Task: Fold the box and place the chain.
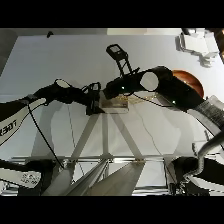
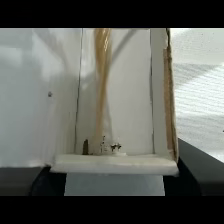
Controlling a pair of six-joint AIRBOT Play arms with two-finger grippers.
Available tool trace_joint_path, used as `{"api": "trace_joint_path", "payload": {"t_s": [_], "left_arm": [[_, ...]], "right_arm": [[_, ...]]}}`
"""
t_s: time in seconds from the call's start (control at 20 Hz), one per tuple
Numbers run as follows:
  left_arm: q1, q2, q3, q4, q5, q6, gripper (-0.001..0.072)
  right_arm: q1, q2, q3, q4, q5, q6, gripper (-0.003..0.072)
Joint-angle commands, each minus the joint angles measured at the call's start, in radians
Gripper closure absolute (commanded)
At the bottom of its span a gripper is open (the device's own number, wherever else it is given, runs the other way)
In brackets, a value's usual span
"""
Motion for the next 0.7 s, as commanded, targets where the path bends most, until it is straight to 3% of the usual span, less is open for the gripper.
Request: {"api": "trace_joint_path", "payload": {"t_s": [0.0, 0.25, 0.3, 0.4, 0.65], "left_arm": [[0.000, 0.000, 0.000, 0.000, 0.000, 0.000, 0.0523], [0.000, 0.000, 0.000, 0.000, 0.000, 0.000, 0.0523], [0.000, 0.000, 0.000, 0.000, 0.000, 0.000, 0.0523], [0.000, 0.000, 0.000, 0.000, 0.000, 0.000, 0.0523], [0.000, 0.000, 0.000, 0.000, 0.000, 0.000, 0.0523]], "right_arm": [[0.000, -0.024, 0.000, -0.112, 0.090, -0.011, 0.0679], [0.000, -0.034, 0.000, -0.161, 0.119, -0.013, 0.0673], [0.000, -0.034, 0.000, -0.166, 0.120, -0.024, 0.0638], [0.000, -0.031, 0.000, -0.171, 0.131, -0.095, 0.0487], [-0.001, 0.025, 0.000, -0.231, 0.213, -0.299, 0.0484]]}}
